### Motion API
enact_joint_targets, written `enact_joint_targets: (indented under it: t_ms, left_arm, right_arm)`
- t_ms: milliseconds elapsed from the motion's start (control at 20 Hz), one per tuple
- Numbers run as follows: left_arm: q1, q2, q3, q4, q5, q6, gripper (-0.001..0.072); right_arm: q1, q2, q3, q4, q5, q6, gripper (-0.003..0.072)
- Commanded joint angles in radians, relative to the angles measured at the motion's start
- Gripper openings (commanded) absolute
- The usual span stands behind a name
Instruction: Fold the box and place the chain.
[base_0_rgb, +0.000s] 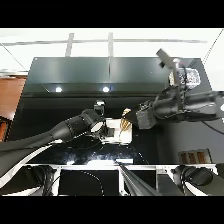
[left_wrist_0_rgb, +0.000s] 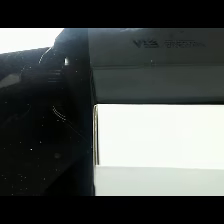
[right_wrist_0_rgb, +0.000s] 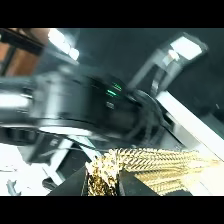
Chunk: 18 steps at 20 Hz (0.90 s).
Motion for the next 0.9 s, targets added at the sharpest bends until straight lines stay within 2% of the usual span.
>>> enact_joint_targets:
  t_ms: [0, 150, 300, 500, 650, 850]
  left_arm:
    - [0.000, 0.000, 0.001, 0.000, 0.002, 0.000, 0.0028]
    - [0.000, 0.000, 0.001, 0.000, 0.002, 0.000, 0.0028]
    - [0.000, 0.000, 0.001, 0.000, 0.002, 0.000, 0.0027]
    - [0.000, 0.000, 0.001, 0.000, 0.002, 0.000, 0.0028]
    - [0.000, 0.000, 0.001, 0.000, 0.004, 0.000, 0.0028]
    - [0.000, 0.000, 0.001, -0.001, 0.004, 0.000, 0.0028]
  right_arm:
    - [0.012, -0.002, -0.074, -0.060, -0.048, 0.017, 0.0037]
    - [0.013, -0.002, -0.085, -0.095, -0.037, 0.024, 0.0037]
    - [0.013, -0.002, -0.154, -0.100, -0.042, 0.039, 0.0038]
    - [0.051, -0.029, -0.265, -0.066, -0.150, 0.041, 0.0038]
    - [0.085, -0.108, -0.280, -0.058, -0.222, 0.041, 0.0039]
    - [0.085, -0.161, -0.280, -0.074, -0.232, 0.035, 0.0039]
